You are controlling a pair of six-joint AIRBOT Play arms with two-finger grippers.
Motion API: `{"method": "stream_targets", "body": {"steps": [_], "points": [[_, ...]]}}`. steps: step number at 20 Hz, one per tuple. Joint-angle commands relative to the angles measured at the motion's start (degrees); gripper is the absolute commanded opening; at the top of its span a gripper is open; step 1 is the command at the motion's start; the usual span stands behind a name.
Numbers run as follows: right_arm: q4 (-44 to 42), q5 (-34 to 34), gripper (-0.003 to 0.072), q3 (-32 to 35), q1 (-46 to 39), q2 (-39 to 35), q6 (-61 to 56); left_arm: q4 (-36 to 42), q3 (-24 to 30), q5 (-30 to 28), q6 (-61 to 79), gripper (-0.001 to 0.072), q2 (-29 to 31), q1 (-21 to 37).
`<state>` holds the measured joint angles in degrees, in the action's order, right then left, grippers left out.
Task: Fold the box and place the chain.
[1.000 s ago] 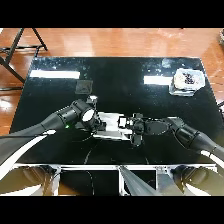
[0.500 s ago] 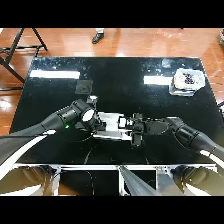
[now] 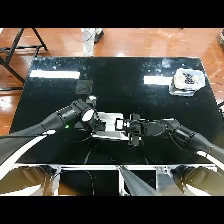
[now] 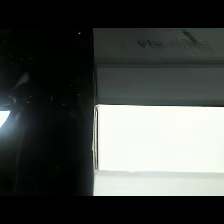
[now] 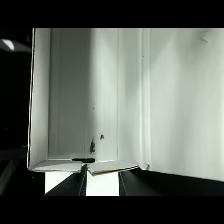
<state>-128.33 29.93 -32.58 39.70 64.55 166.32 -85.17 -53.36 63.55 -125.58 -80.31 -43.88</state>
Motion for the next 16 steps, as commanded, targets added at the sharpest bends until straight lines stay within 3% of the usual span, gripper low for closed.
{"method": "stream_targets", "body": {"steps": [1, 10, 11, 16], "points": [[-2.1, -1.5, 0.0226, -0.1, 0.4, 0.2, 0.2, 0.2, 0.0, -0.3, 0.2, 0.0021, 0.0, 0.0], [-4.2, -2.4, 0.0228, -0.1, 2.0, 0.5, 0.2, 0.2, 0.0, -0.3, 0.2, 0.0021, 0.0, 0.0], [-4.2, -2.4, 0.0268, -0.1, 2.0, 0.5, 0.2, 0.2, 0.0, -0.3, 0.2, 0.0021, 0.0, 0.0], [-5.0, -2.9, 0.0274, -0.1, 2.0, 1.7, 0.2, 0.2, 0.0, -0.3, 0.2, 0.0021, 0.0, 0.0]]}}
